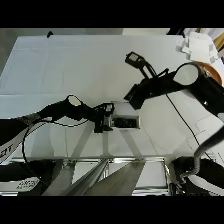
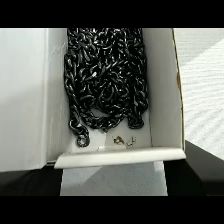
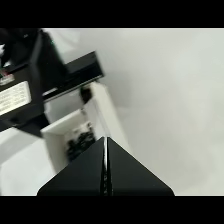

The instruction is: Fold the box and place the chain.

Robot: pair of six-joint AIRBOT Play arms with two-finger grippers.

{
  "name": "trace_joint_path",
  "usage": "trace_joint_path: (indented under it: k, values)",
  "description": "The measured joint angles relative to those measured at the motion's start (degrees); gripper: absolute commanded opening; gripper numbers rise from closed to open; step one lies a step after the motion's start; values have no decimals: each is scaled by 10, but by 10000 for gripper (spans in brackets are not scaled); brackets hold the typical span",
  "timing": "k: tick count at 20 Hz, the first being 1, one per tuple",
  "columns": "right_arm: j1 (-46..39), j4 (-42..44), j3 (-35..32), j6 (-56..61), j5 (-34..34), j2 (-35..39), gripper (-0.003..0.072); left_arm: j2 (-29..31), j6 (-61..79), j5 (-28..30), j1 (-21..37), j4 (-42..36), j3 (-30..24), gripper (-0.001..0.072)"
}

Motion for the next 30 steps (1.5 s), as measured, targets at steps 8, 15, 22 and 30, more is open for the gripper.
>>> trace_joint_path:
  k: [8,15,22,30]
  values:
    - [-26,28,-12,-127,24,-68,226,0,0,0,0,0,0,315]
    - [-13,28,-84,-220,34,-36,226,0,0,0,0,0,0,315]
    - [23,22,-131,-251,35,6,248,0,0,0,0,0,0,315]
    - [61,-22,-146,-252,-2,15,286,0,0,0,0,0,0,315]
